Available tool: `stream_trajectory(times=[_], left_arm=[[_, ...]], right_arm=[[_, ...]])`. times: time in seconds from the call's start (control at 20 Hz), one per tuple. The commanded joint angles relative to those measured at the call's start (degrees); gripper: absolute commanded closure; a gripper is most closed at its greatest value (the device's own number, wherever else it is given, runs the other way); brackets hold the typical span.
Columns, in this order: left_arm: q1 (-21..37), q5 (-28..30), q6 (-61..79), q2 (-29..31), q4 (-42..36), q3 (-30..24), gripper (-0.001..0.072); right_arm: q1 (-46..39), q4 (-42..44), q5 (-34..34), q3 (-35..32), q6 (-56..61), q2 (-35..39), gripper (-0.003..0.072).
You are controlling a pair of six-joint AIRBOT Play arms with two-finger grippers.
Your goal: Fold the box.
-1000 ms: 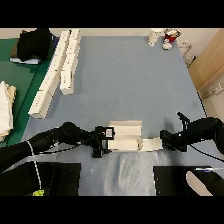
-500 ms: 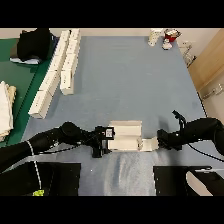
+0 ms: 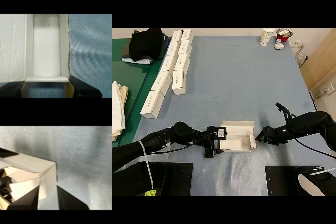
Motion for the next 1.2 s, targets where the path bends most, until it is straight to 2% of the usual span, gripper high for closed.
stream_trajectory(times=[0.0,0.2,0.3,0.5,0.65,0.85,0.95,1.15], left_arm=[[0.00,0.02,0.02,0.04,0.00,0.04,0.0235],[0.00,0.02,0.02,0.04,0.00,0.04,0.0234],[0.00,0.02,0.02,0.04,0.00,0.04,0.0234],[0.00,0.02,0.02,0.04,0.00,0.04,0.0235],[0.00,0.02,0.02,0.04,0.00,0.04,0.0235],[0.00,0.02,0.00,0.04,0.00,0.04,0.0235],[0.00,0.02,0.02,0.04,0.00,0.04,0.0235],[0.00,0.02,0.02,0.04,0.00,0.04,0.0235]], right_arm=[[2.99,0.48,-0.09,2.10,0.50,0.02,0.0331],[6.43,-0.87,2.51,1.79,0.98,-0.07,0.0331],[10.60,-6.64,6.23,1.81,5.99,-0.74,0.0331],[20.20,-11.69,10.93,3.78,13.16,-4.61,0.0331],[29.51,-23.45,12.02,7.91,29.83,-8.44,0.0332],[41.90,-40.28,8.50,13.75,55.23,-13.97,0.0332],[45.88,-43.76,8.02,15.69,62.51,-17.22,0.0332],[48.24,-44.44,7.28,18.10,66.47,-23.37,0.0354]])
